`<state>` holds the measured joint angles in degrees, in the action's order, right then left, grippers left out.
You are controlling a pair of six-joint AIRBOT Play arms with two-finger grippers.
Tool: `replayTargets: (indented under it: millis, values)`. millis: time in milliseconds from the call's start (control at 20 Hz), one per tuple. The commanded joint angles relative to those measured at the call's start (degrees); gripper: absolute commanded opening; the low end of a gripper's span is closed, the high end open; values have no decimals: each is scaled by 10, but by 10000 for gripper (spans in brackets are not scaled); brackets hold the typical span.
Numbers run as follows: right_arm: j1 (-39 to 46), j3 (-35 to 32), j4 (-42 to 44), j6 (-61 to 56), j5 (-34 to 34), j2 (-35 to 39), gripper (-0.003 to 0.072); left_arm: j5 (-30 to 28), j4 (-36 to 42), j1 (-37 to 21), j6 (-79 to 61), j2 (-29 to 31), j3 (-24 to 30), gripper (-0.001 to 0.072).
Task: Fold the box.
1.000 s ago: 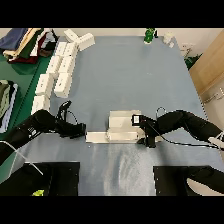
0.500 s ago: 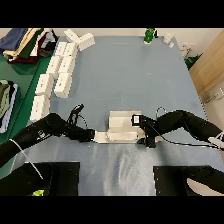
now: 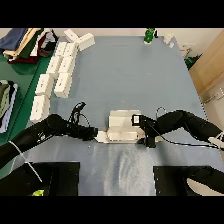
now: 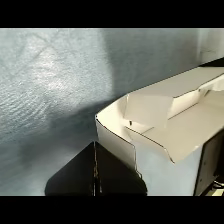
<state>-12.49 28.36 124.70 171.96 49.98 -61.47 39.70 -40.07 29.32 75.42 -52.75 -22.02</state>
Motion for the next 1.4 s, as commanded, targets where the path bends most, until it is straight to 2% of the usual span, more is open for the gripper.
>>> replayTargets:
  millis: [0,400,1350]
  values:
    - [0,0,0,0,0,0,525,2,3,1,0,28,-1,13]
    - [0,0,0,0,0,0,525,-17,20,3,0,27,0,13]
    - [0,0,0,0,0,0,525,-17,72,3,0,27,0,14]
